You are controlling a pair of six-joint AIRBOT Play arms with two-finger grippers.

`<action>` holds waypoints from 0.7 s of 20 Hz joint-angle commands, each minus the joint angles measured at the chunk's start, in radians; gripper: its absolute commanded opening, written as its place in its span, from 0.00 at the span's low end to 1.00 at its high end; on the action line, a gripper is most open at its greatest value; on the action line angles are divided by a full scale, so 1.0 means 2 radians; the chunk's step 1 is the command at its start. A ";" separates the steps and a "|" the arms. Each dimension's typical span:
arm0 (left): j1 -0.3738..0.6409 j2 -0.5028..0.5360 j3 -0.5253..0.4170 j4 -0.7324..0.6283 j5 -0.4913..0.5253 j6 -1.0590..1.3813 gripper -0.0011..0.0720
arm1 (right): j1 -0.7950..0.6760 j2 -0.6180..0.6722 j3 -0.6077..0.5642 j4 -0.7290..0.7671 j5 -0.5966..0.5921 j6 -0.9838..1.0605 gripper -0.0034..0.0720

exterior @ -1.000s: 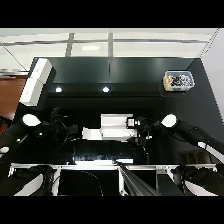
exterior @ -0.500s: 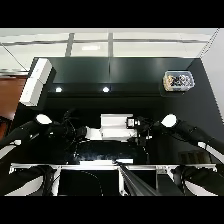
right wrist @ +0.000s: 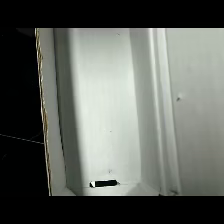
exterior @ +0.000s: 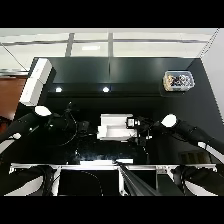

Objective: Fold the box and place the chain.

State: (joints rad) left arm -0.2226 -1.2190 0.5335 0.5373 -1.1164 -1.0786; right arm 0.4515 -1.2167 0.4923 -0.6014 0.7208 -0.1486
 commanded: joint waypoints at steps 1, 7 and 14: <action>-0.014 0.000 0.022 -0.002 -0.014 0.004 0.96 | 0.000 0.000 0.000 0.000 0.000 0.000 0.25; -0.102 0.000 0.024 0.003 0.068 -0.045 0.85 | 0.000 0.000 0.000 0.000 0.000 0.000 0.25; -0.155 -0.001 0.073 0.125 0.105 -0.178 0.74 | 0.000 0.000 0.000 0.000 0.000 0.000 0.25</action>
State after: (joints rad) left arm -0.4850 -1.2190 0.6357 0.6319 -0.9463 -1.2739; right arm 0.4511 -1.2167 0.4923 -0.6010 0.7204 -0.1486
